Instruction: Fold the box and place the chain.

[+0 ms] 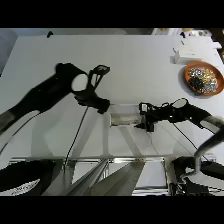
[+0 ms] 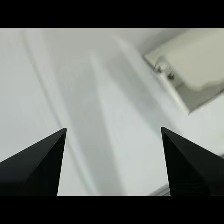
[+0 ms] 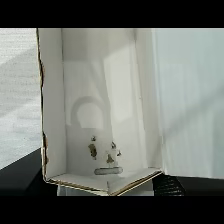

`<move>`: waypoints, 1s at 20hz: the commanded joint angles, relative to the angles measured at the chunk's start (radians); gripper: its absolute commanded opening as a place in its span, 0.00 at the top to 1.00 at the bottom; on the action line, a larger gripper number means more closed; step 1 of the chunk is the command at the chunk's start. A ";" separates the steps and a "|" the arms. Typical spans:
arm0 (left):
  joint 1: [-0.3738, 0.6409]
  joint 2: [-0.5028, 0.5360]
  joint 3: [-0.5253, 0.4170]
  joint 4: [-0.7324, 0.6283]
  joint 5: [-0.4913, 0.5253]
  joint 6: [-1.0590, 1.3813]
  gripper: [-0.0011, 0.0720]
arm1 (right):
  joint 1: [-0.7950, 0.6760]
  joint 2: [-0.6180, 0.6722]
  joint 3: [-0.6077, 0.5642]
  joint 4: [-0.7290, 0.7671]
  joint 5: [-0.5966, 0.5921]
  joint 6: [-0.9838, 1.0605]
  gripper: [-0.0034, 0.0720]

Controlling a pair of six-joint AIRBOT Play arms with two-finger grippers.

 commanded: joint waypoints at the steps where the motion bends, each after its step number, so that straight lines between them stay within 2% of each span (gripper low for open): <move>1: 0.100 0.198 -0.172 -0.087 0.072 0.689 0.12 | 0.000 0.001 0.000 0.000 0.000 0.000 0.45; 2: 0.142 0.258 -0.275 -0.169 0.132 0.897 0.10 | 0.000 0.001 0.000 0.000 0.000 0.000 0.45; 3: 0.180 0.304 -0.373 -0.262 0.183 1.100 0.02 | 0.000 0.001 0.000 0.000 0.000 0.000 0.45; 4: 0.216 0.336 -0.469 -0.371 0.216 1.314 0.03 | 0.000 0.001 0.000 0.000 0.000 0.000 0.45; 6: 0.263 0.341 -0.597 -0.558 0.275 1.746 0.03 | 0.000 0.001 0.000 0.000 0.000 0.000 0.45; 7: 0.280 0.320 -0.630 -0.644 0.306 1.871 0.03 | 0.000 0.001 0.000 0.000 0.000 0.000 0.45; 12: 0.282 0.072 -0.636 -0.921 0.398 2.041 0.03 | 0.000 0.001 0.000 0.000 0.000 0.000 0.45; 16: 0.267 -0.104 -0.570 -0.932 0.372 2.021 0.03 | 0.000 0.001 0.000 0.000 0.000 0.000 0.45; 20: 0.239 -0.180 -0.477 -0.936 0.348 1.962 0.03 | 0.000 0.001 0.000 0.000 0.000 0.000 0.45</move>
